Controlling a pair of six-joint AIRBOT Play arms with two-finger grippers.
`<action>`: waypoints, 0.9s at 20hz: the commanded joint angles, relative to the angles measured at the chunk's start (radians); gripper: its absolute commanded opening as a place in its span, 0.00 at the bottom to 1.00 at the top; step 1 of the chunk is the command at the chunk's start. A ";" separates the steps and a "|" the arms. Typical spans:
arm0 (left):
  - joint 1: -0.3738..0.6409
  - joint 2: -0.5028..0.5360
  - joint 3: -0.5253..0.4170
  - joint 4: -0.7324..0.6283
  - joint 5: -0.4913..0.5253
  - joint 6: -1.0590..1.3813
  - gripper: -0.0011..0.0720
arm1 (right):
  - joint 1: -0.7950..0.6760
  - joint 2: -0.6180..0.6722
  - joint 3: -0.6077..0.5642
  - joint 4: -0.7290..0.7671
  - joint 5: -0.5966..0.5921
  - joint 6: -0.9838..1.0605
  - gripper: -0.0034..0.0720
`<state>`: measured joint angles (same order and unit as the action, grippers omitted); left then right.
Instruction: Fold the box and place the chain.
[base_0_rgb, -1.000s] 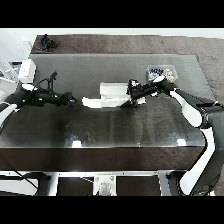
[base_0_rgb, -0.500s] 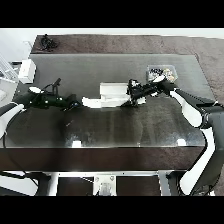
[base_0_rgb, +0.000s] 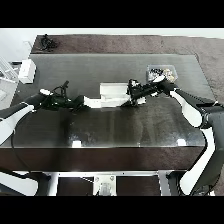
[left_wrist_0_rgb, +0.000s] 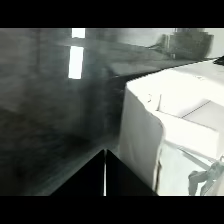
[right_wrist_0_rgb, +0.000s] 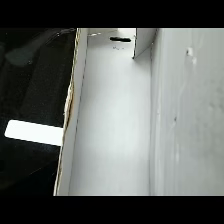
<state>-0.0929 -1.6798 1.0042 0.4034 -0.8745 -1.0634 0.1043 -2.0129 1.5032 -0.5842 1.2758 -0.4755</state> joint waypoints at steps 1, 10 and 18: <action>-0.024 -0.007 0.011 -0.059 0.021 0.025 0.05 | 0.000 0.000 0.001 0.000 0.000 0.000 0.71; -0.036 -0.007 0.111 -0.105 -0.047 0.055 0.37 | 0.000 0.000 0.001 0.000 0.000 0.000 0.71; -0.039 -0.007 0.111 -0.143 -0.093 0.064 0.44 | 0.000 0.000 0.001 0.000 0.000 0.000 0.70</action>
<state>-0.1295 -1.6867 1.1133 0.2756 -0.9463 -0.9916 0.1043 -2.0129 1.5032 -0.5842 1.2755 -0.4759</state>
